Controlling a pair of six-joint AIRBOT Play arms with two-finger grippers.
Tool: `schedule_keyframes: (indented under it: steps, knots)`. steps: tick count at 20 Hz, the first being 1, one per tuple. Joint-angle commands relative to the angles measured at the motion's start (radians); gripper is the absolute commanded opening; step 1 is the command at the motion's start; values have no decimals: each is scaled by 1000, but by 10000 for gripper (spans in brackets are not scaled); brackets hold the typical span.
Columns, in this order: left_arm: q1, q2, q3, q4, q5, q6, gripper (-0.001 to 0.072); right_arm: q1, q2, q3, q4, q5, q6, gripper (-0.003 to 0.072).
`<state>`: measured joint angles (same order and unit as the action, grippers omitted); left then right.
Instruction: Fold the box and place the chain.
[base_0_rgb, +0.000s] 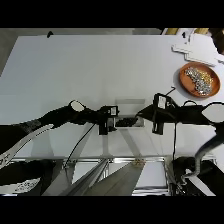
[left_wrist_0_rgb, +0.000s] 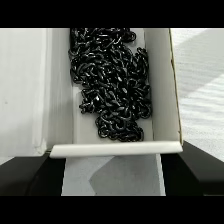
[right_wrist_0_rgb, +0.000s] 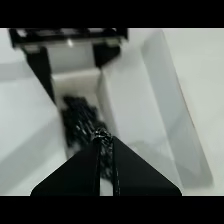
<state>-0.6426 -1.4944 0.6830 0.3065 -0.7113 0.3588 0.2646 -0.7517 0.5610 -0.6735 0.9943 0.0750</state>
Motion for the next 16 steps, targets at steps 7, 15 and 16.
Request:
schedule_keyframes:
  steps: [7,15,16]
  knots:
    - [0,0,0,0,0,0,141,224,-167,0,66,-121,4,33]
    - [0,0,0,0,0,0,141,129,-85,6,-64,-119,3,211]
    - [0,0,0,0,0,0,141,82,-66,6,-93,-119,2,210]
